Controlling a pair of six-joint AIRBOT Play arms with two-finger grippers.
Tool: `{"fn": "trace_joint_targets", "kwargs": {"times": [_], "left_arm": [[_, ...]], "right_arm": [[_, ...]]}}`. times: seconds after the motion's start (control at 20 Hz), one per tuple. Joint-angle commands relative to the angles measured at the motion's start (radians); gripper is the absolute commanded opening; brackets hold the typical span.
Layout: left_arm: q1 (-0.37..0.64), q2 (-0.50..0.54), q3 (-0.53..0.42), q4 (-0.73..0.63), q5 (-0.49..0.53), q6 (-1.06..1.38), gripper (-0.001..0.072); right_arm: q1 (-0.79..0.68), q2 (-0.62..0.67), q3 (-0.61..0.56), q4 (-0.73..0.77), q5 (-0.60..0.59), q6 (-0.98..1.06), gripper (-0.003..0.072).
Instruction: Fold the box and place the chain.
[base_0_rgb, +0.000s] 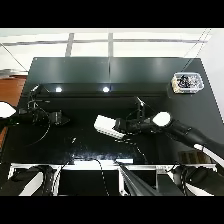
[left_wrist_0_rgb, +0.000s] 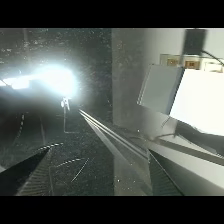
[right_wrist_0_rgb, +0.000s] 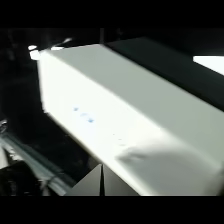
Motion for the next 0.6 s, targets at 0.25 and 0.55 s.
{"fn": "trace_joint_targets", "kwargs": {"times": [0.25,0.55], "left_arm": [[-0.084,-0.159,0.182,-0.052,-0.090,0.304,0.0708],[-0.320,-0.344,0.405,-0.167,-0.095,1.030,0.0712]], "right_arm": [[-0.319,0.217,0.055,-0.331,0.237,-0.012,0.0023],[-0.428,0.225,0.055,-0.480,0.347,-0.008,0.0023]]}}
